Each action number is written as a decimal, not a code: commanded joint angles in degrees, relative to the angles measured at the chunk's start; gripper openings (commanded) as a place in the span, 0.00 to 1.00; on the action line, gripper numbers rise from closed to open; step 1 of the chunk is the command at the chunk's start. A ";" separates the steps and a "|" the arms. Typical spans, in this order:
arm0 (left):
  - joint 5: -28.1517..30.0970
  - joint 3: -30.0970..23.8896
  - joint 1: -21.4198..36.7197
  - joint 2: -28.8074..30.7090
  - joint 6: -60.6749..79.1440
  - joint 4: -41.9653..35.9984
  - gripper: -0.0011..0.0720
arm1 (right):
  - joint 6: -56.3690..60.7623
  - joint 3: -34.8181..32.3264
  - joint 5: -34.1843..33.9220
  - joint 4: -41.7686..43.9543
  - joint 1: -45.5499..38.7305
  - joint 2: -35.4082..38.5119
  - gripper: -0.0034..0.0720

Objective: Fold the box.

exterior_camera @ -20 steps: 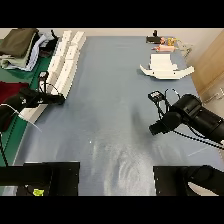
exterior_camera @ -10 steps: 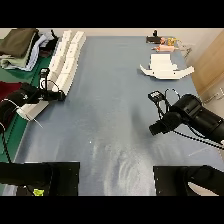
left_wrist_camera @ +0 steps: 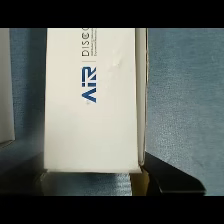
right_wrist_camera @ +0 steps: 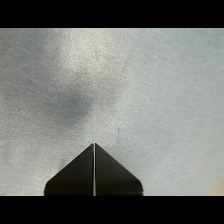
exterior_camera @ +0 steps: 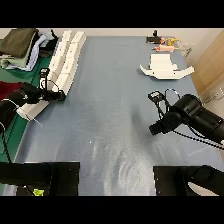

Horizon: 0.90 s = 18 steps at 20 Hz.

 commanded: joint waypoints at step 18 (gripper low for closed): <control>-7.78 0.13 0.33 19.87 -4.55 8.57 0.96 | 0.00 0.04 0.00 -0.04 0.00 0.00 0.06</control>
